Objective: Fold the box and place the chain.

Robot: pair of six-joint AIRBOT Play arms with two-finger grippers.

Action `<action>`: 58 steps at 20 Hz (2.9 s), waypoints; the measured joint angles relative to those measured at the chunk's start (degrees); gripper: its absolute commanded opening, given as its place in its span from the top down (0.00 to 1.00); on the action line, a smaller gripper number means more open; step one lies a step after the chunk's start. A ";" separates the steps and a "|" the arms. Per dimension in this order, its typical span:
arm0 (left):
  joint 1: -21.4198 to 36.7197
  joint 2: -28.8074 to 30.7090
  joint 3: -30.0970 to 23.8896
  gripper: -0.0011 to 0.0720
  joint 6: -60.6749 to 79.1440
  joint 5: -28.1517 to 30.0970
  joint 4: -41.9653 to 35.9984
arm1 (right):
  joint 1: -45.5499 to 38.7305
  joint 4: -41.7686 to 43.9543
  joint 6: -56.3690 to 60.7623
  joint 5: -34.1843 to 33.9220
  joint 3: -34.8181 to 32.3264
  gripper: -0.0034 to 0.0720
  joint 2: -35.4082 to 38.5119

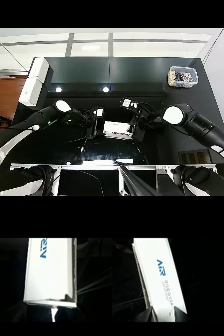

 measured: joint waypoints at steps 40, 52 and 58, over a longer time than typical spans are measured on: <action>0.00 0.00 0.00 0.48 -0.04 -0.09 0.02 | 2.62 -0.79 -0.02 -1.11 -2.71 0.46 -0.07; -0.02 -0.02 -0.02 0.48 -0.13 -0.13 0.00 | 2.19 -1.42 5.77 2.99 -1.25 0.46 3.04; -0.02 -0.02 0.00 0.48 -0.09 -0.13 0.00 | -3.85 0.13 25.57 4.11 -2.23 0.92 7.63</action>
